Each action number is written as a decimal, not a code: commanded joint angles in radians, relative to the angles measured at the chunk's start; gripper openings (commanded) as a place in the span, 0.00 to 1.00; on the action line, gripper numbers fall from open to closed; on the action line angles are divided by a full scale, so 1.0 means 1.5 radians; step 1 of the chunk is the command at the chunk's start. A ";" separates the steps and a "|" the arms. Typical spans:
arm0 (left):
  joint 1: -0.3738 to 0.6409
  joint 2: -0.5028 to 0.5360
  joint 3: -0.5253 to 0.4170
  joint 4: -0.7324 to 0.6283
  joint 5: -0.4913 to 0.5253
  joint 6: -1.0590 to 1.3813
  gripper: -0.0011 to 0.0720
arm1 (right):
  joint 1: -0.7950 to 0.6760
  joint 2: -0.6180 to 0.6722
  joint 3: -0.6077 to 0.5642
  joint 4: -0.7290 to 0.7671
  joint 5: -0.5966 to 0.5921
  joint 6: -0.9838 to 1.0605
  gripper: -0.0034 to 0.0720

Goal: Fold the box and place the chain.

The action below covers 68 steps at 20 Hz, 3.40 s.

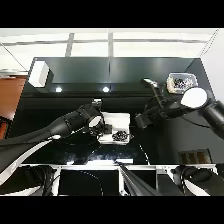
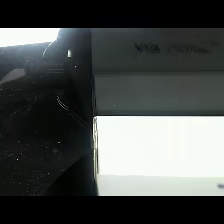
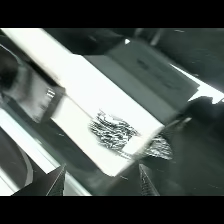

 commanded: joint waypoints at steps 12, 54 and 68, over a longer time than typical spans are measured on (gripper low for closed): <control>0.000 0.000 0.000 0.000 0.000 0.000 0.05 | -0.026 0.119 -0.368 0.048 -0.347 -0.578 0.93; 0.000 0.000 0.000 0.000 0.004 0.000 0.05 | 0.047 0.160 -0.151 0.149 -0.186 -0.361 0.06; 0.001 0.000 0.003 -0.039 0.027 0.003 0.05 | -0.154 0.162 -0.102 0.223 -0.110 -0.240 0.77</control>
